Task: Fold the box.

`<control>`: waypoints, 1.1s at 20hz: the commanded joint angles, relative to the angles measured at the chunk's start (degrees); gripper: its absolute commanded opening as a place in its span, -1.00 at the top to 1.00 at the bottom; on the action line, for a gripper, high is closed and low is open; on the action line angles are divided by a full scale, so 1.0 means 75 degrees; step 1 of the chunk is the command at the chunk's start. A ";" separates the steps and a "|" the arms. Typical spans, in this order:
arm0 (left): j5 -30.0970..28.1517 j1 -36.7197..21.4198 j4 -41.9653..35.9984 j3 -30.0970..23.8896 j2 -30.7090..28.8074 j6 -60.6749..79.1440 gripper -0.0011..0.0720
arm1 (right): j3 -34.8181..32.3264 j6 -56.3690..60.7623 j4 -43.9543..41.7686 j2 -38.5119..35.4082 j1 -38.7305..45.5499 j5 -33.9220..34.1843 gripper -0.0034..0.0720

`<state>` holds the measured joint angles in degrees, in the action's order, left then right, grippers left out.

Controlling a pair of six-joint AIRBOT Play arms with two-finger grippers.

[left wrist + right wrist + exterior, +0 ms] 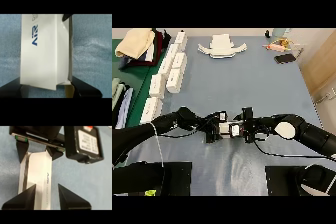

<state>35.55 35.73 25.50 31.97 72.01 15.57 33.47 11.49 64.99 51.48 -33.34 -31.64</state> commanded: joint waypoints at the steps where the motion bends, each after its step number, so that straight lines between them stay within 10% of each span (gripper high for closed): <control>1: 0.0000 0.0000 0.0000 0.0000 -0.0006 0.0003 -0.40 | 0.0000 0.0032 -0.0274 0.0131 -0.0003 -0.0315 0.22; 8: 0.0000 0.0000 0.0000 0.0000 -0.0006 0.0003 -0.40 | -0.0015 0.0070 -0.0385 0.0233 -0.0006 -0.0431 0.68; 17: 0.0000 0.0000 0.0000 0.0000 -0.0006 0.0003 -0.40 | -0.0216 0.0096 -0.0586 0.0233 -0.0096 -0.0664 0.67; 22: 0.0000 0.0000 -0.0003 0.0000 -0.0006 0.0003 -0.40 | -0.0219 0.0102 -0.0606 -0.0070 -0.0096 -0.0650 -0.03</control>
<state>35.79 35.75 25.47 31.97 72.01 15.64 31.94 12.16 60.82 52.23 -34.06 -36.93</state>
